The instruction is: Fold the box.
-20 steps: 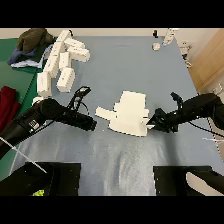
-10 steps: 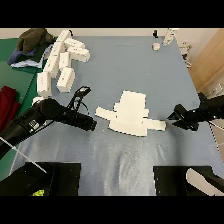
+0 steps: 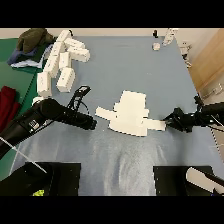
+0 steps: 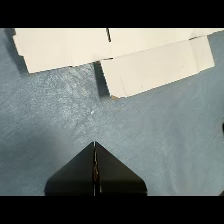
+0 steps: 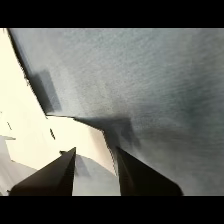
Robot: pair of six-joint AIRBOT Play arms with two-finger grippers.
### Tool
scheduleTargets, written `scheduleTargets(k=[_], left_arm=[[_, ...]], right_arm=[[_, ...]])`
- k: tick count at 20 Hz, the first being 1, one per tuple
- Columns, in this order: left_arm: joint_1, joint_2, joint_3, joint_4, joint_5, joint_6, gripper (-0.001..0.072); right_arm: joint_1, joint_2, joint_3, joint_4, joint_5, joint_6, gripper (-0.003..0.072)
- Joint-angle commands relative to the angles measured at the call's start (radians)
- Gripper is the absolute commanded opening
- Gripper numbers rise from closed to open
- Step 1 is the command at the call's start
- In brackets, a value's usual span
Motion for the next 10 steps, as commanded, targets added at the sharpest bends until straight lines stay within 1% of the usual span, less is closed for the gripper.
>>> scheduleTargets(k=[1,3,5,6,7,10], left_arm=[[0.000,-0.001,0.000,0.000,0.003,0.000,0.0015],[0.000,-0.001,0.000,0.000,0.003,0.000,0.0015],[0.000,-0.001,0.000,-0.008,0.003,0.000,0.0015],[0.000,-0.001,0.000,-0.016,0.006,0.000,0.0015],[0.000,-0.001,0.000,-0.031,0.008,0.000,0.0016],[0.000,-0.001,0.002,-0.087,0.011,-0.003,0.0016]], right_arm=[[-0.003,-0.018,-0.004,0.033,0.029,-0.064,0.0376],[-0.003,-0.021,-0.005,0.028,0.035,-0.064,0.0376],[-0.002,-0.029,-0.009,0.033,0.010,-0.073,0.0372],[-0.002,-0.029,-0.019,0.041,0.001,-0.080,0.0320],[-0.002,-0.029,-0.030,0.055,-0.011,-0.088,0.0292],[0.045,-0.029,-0.056,0.073,-0.027,-0.104,0.0292]])
